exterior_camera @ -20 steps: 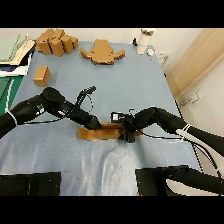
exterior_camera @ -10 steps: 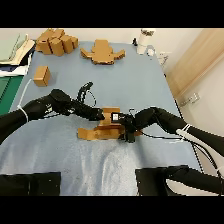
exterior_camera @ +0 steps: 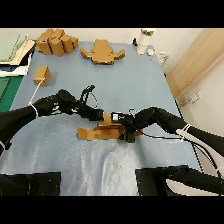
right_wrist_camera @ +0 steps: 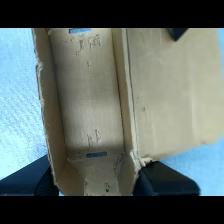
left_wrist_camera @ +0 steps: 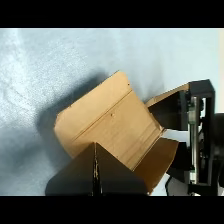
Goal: Fold the box.
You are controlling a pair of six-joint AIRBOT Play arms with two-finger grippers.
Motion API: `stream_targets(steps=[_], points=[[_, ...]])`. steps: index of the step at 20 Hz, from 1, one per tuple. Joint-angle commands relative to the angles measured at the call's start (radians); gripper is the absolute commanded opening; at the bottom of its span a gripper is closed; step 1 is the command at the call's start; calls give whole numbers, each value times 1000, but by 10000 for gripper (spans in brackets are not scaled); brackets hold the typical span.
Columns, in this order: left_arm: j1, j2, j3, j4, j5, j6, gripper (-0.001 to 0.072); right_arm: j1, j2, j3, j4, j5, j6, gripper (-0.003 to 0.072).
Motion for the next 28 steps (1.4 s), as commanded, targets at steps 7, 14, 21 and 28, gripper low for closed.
stream_targets(steps=[7, 14, 21, 28], points=[[93, 209, 25, 72, -260, 290, 5, 0, -1, -1, 0, -2, 0, 504], [88, 388, -95, 259, -269, 586, 6, 0, -1, -1, -2, -2, 0, 504], [117, 387, -360, -98, -114, 1343, 554, 0, -1, -1, -4, -2, 0, 504], [68, 347, -392, -102, 3, 1354, 693, -1, -1, -1, -4, -2, 0, 504]])
